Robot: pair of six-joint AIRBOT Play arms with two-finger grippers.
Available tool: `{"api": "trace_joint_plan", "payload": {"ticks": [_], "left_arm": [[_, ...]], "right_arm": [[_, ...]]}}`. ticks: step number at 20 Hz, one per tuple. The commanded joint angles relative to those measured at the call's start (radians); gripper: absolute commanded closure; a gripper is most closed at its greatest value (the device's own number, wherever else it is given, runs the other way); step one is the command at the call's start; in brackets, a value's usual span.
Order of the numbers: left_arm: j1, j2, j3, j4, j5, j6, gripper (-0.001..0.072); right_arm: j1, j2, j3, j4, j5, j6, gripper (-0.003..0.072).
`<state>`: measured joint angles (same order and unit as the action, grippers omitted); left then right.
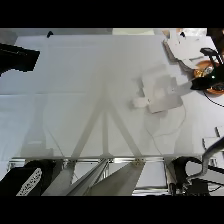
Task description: Fold the box and place the chain.
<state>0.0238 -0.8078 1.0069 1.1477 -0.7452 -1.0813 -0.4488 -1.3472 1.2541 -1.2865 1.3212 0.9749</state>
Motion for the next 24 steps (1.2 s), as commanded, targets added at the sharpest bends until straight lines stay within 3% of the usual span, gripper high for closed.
{"api": "trace_joint_plan", "payload": {"ticks": [1, 5, 9, 17, 24], "left_arm": [[0.0, 0.001, 0.001, 0.0, 0.0, 0.0, 0.0017], [0.0, 0.001, 0.001, 0.0, 0.0, 0.0, 0.0017], [0.0, 0.001, 0.001, 0.0, 0.0, 0.0, 0.0017], [0.0, 0.001, 0.001, 0.0, 0.0, 0.0, 0.0017], [0.0, 0.001, 0.001, 0.0, 0.0, 0.0, 0.0017]], "right_arm": [[0.096, 0.063, 0.001, 0.194, -0.05, -0.011, 0.0677], [0.211, 0.123, -0.014, 0.275, -0.122, 0.0, 0.0679], [0.312, 0.18, -0.193, 0.456, -0.26, -0.018, 0.0679], [0.633, 0.212, -0.29, 0.479, -0.555, -0.041, 0.0679], [0.661, 0.212, -0.595, 0.554, -0.86, -0.041, 0.0678]]}}
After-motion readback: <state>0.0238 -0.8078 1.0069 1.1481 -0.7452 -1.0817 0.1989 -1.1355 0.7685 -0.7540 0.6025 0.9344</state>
